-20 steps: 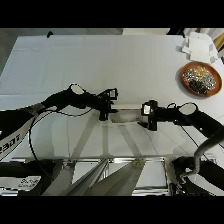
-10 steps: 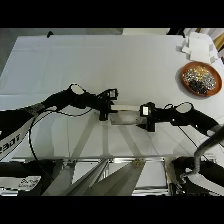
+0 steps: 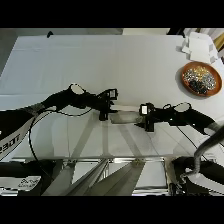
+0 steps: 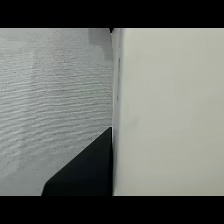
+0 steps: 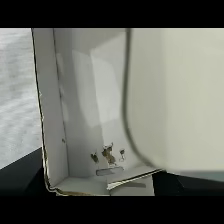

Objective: Fold the box and place the chain.

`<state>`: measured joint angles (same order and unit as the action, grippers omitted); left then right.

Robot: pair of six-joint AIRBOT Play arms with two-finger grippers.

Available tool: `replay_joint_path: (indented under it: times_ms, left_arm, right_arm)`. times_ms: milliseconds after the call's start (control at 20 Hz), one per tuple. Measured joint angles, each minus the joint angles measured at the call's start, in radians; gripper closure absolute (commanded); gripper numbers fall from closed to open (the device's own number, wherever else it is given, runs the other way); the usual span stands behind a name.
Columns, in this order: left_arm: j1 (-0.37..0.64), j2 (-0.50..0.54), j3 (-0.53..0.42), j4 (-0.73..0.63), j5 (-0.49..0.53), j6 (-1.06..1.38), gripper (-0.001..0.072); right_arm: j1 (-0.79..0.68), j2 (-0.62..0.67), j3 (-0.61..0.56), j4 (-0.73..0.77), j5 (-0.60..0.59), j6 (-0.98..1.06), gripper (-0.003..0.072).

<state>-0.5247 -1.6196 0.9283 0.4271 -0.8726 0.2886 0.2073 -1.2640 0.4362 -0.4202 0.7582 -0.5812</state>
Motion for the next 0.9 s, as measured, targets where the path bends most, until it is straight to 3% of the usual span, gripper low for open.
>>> replay_joint_path:
  times_ms: [900]
  left_arm:
    - [0.000,0.000,0.000,0.000,0.000,0.000,0.0701]
  right_arm:
    - [0.000,-0.019,0.002,0.008,-0.011,-0.003,0.0285]
